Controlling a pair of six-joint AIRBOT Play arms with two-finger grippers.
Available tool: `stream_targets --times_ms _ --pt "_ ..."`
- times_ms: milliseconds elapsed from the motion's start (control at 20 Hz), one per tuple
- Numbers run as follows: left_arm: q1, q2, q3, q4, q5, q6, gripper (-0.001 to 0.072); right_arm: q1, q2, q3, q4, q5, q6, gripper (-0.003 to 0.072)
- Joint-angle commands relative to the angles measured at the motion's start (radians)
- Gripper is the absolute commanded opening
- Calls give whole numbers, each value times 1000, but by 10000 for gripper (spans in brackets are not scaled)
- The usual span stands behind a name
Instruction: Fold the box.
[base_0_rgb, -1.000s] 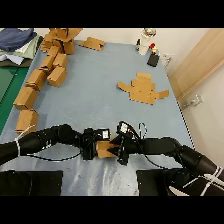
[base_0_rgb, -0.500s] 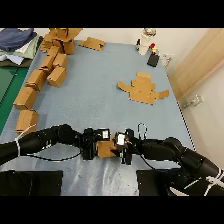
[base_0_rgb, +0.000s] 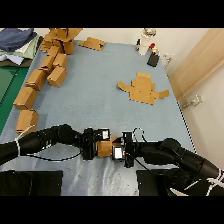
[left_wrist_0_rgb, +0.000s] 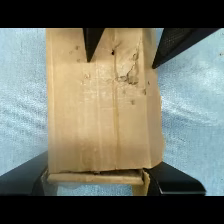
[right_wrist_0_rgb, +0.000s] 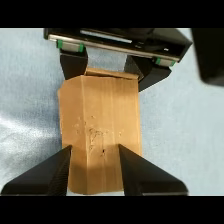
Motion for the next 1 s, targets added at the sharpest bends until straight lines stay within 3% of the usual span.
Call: stream_targets --times_ms 0,100,200,300,350,450,850,950 --pt "0 0 0 0 0 0 469 27 0 1 -44 -2 -4 461" --pt "0 0 0 0 0 0 469 43 0 2 -79 3 -3 458" --pt "0 0 0 0 0 0 469 44 1 11 -91 2 -4 354" --pt "0 0 0 0 0 0 469 44 1 35 -119 1 -3 324" --pt "0 0 0 0 0 0 469 44 1 48 -135 0 -3 262" --pt "0 0 0 0 0 0 469 44 1 74 -142 -10 -3 217" --pt "0 0 0 0 0 0 469 48 44 100 -142 -17 -3 217" --pt "0 0 0 0 0 0 469 48 42 100 -123 -26 -3 260"
